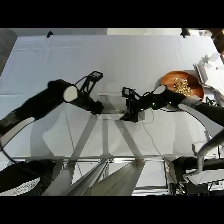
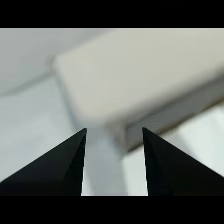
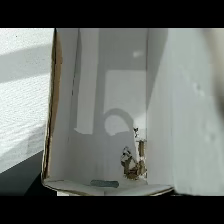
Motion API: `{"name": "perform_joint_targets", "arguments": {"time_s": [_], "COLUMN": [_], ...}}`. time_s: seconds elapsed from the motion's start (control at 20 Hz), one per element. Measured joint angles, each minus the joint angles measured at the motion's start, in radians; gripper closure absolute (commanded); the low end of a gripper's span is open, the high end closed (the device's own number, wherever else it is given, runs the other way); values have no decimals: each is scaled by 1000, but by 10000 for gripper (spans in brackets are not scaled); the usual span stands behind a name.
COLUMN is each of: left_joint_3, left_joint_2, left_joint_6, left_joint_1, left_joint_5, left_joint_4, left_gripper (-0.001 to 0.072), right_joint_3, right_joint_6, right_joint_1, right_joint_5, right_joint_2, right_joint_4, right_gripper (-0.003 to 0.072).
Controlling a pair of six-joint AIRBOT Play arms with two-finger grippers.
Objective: Fold the box and place the chain.
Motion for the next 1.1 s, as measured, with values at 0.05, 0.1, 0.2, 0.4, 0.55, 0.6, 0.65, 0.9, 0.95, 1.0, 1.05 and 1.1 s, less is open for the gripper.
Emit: {"name": "perform_joint_targets", "arguments": {"time_s": [0.05, 0.1, 0.2, 0.4, 0.55, 0.6, 0.65, 0.9, 0.95, 1.0, 1.05, 1.1], "left_joint_3": [0, 0, 0, 0, 0, 0, 0, 0, 0, 0, 0, 0], "left_joint_2": [23, 40, 59, 18, -74, -110, -149, -280, -290, -299, -304, -308], "left_joint_6": [43, 87, 195, 565, 950, 1060, 1168, 1585, 1651, 1718, 1771, 1817], "left_joint_1": [31, 69, 170, 397, 495, 506, 509, 443, 430, 417, 409, 403], "left_joint_5": [-25, -46, -66, -89, -138, -156, -171, -185, -179, -175, -171, -168], "left_joint_4": [-8, -21, -85, -311, -479, -520, -560, -663, -674, -679, -682, -686], "left_gripper": [315, 315, 315, 310, 121, 67, 58, 52, 50, 6, 8, 8], "right_joint_3": [0, 0, 0, 0, 0, 0, 0, 0, 0, 0, 0, 0], "right_joint_6": [0, 0, 0, 0, 0, 0, 0, 0, 0, 0, 0, 0], "right_joint_1": [0, 0, 0, 0, 0, 0, 0, 0, 0, 0, 0, 0], "right_joint_5": [0, 0, 0, 0, 0, 0, 0, 0, 0, 0, 0, 1], "right_joint_2": [0, 0, 0, 0, 0, 0, 0, 0, 0, 0, 0, 0], "right_joint_4": [0, 0, 0, 0, 0, 0, 0, 0, 0, 0, 0, 0], "right_gripper": [183, 183, 183, 183, 183, 183, 183, 183, 183, 183, 183, 183]}}
